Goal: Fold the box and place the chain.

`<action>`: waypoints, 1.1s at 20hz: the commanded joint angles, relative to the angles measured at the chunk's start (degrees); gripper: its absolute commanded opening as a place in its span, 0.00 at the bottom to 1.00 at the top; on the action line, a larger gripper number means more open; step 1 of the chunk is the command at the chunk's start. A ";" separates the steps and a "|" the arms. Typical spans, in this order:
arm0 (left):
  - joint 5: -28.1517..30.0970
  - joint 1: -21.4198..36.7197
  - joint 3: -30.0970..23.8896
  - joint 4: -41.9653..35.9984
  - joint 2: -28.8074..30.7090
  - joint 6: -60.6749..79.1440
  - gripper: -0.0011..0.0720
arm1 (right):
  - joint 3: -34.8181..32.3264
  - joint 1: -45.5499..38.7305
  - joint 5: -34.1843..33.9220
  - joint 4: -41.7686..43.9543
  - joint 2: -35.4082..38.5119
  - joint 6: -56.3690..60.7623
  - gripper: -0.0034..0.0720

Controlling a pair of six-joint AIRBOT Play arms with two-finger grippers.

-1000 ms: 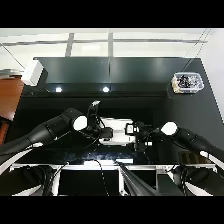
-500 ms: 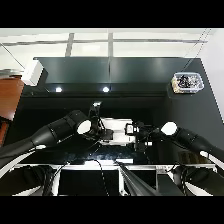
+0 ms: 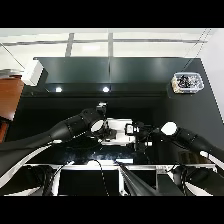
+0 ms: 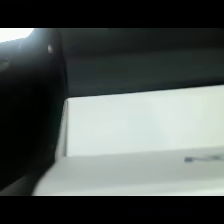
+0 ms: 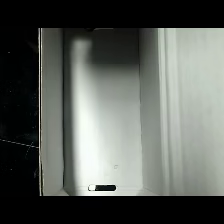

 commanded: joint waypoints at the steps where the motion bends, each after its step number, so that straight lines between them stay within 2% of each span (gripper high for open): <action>1: -3.52 -0.26 1.16 3.17 -0.85 -3.02 0.49 | 0.02 -0.02 0.00 0.00 0.02 0.02 0.56; 2: -3.56 -0.26 1.16 3.04 -0.85 -3.06 0.49 | 0.02 -0.02 0.00 -0.02 0.02 0.00 0.56; 4: -3.50 -0.26 1.16 2.95 -0.85 -4.13 0.38 | 0.02 -0.02 0.00 0.00 0.02 0.02 0.56; 16: -3.06 -0.26 1.18 2.95 -1.31 -4.31 0.38 | 0.02 -0.02 0.00 0.00 0.02 0.02 0.56; 17: -3.13 -0.26 1.18 2.95 -1.31 -4.28 0.34 | 0.02 -0.02 0.00 0.00 0.02 0.00 0.56; 18: -3.30 -0.26 1.18 2.93 -1.29 -4.26 0.22 | 0.02 -0.02 0.00 0.00 0.02 0.00 0.56; 20: -3.15 -0.26 1.18 2.89 -1.29 -4.07 0.13 | 0.02 -0.02 0.00 0.00 0.02 0.02 0.56; 21: -3.10 -0.26 1.18 2.91 -1.29 -3.89 0.05 | 0.02 -0.02 0.00 0.00 0.02 0.02 0.56; 22: -3.08 -0.26 1.18 2.91 -1.29 -3.87 0.05 | 0.02 -0.02 0.00 0.00 0.02 0.02 0.56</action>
